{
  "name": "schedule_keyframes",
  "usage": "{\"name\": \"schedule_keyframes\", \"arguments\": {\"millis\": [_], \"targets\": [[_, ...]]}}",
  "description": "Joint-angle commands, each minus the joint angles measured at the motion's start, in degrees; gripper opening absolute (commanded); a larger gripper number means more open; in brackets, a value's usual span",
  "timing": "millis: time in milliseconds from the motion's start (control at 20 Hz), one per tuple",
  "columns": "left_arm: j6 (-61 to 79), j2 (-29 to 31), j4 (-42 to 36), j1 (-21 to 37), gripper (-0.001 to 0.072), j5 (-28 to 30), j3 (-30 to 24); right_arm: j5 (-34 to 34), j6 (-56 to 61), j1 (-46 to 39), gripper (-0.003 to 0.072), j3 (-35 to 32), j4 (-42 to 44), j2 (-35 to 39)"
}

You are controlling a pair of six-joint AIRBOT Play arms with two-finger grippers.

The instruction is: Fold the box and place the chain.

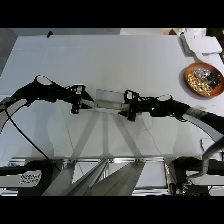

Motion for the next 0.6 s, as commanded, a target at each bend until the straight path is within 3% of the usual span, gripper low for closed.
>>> {"name": "schedule_keyframes", "arguments": {"millis": [0, 250, 350, 500, 550], "targets": [[1.2, 0.0, -0.1, -0.1, 0.0282, 1.1, 0.0, 0.0, 0.0, 0.0, 0.0448, 0.0, 0.0, 0.0], [3.5, 0.0, -0.1, -1.9, 0.0260, 4.8, 0.0, 0.0, 0.0, 0.0, 0.0448, 0.0, 0.0, 0.0], [3.5, 0.0, 0.0, -2.5, 0.0194, 6.6, 0.0, 0.0, 0.0, 0.0, 0.0448, 0.0, 0.0, 0.0], [3.5, 0.0, 0.0, -2.6, 0.0190, 8.1, 0.0, 0.0, 0.0, 0.0, 0.0448, 0.0, 0.0, 0.0], [3.5, 0.0, 0.0, -2.6, 0.0149, 8.0, 0.0, 0.0, 0.0, 0.0, 0.0448, 0.0, 0.0, 0.0]]}}
